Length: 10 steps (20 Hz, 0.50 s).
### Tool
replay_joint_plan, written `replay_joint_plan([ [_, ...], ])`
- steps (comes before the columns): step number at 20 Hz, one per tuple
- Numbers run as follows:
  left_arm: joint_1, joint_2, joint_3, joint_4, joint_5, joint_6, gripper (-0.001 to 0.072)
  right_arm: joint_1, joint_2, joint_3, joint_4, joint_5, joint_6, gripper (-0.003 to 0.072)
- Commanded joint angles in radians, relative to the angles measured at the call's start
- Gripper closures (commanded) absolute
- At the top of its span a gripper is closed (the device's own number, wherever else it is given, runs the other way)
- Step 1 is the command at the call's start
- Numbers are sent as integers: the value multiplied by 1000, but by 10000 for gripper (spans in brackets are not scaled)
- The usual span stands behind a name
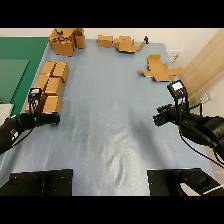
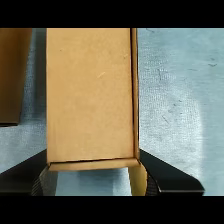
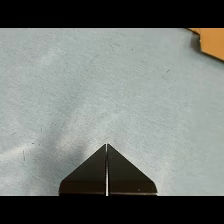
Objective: Fold the box.
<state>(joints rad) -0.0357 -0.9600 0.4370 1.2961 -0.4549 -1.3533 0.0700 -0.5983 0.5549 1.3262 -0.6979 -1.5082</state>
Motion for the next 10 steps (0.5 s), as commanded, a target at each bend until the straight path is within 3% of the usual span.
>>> replay_joint_plan([
  [1,59,-32,0,-55,39,109,361,0,0,0,13,-7,1,683],
  [8,93,-33,37,-63,-3,161,360,0,-12,0,47,-15,2,682],
  [9,93,-32,37,-63,-9,161,278,0,-14,0,52,-14,2,682],
  [10,92,-32,38,-66,-14,161,112,0,-16,0,55,-14,2,682],
])
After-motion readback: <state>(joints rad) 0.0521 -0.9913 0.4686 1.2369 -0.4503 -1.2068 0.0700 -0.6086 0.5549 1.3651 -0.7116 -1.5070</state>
